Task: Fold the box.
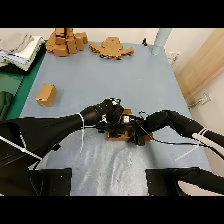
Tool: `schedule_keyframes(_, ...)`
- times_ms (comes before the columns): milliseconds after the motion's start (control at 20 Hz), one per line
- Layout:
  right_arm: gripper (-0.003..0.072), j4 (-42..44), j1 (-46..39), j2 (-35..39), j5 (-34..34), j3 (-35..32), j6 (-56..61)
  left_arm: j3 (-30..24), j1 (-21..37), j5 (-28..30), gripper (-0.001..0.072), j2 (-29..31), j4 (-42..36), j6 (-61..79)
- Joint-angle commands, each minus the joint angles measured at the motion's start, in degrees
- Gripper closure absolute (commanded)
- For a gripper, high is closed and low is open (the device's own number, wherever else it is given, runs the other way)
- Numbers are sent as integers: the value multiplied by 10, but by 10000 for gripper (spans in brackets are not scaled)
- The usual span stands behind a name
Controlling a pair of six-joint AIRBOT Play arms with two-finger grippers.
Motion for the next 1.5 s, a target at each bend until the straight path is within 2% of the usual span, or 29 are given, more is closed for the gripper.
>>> schedule_keyframes(0, 93, -1, 0, 0, -1, 0, 2, 0, 2, -2, 150, 0, 4, -5)
schedule_keyframes(250, 94, -1, 0, 0, -1, 0, 2, 0, 5, -4, 151, 0, 5, -31)
schedule_keyframes(300, 94, -1, 0, 0, -1, 0, 2, 0, 5, -4, 211, 0, 6, -31)
schedule_keyframes(350, 94, -1, 0, 0, -1, 0, 2, 0, 5, -5, 315, -1, 6, -30)
schedule_keyframes(450, 94, -1, 0, 0, -1, 0, 2, 0, 5, -7, 330, -2, 6, -31)
schedule_keyframes(500, 94, -1, 0, 0, -1, 0, 2, 0, 5, -7, 425, -1, 6, -34)
schedule_keyframes(550, 94, -1, 0, 0, -1, 0, 2, 0, 5, -7, 561, -2, 6, -33)
schedule_keyframes(650, 94, -1, 0, 0, -1, 0, 2, 0, 4, -6, 699, -2, 5, -33)
schedule_keyframes(900, 94, -1, 0, 0, -1, 0, 2, 0, 4, -7, 696, -1, 3, -33)
schedule_keyframes(950, 94, -1, 0, 0, -1, 0, 2, 0, 4, -7, 692, -1, 3, -33)
schedule_keyframes(1000, 94, -1, 0, 0, -1, 0, 2, 0, 4, -6, 471, -1, 3, -33)
schedule_keyframes(1050, 94, -1, 0, 0, -1, 0, 2, 0, 4, -6, 184, -1, 2, -35)
schedule_keyframes(1100, 94, -1, 0, 0, -1, 0, 2, 0, 4, -7, 118, -1, 2, -43)
schedule_keyframes(1250, 94, -1, 0, 0, -1, 0, 2, 0, 5, -14, 119, -1, -10, -50)
schedule_keyframes(1450, 93, -1, 0, 0, -1, 0, 2, 0, 27, -39, 118, -1, -78, -26)
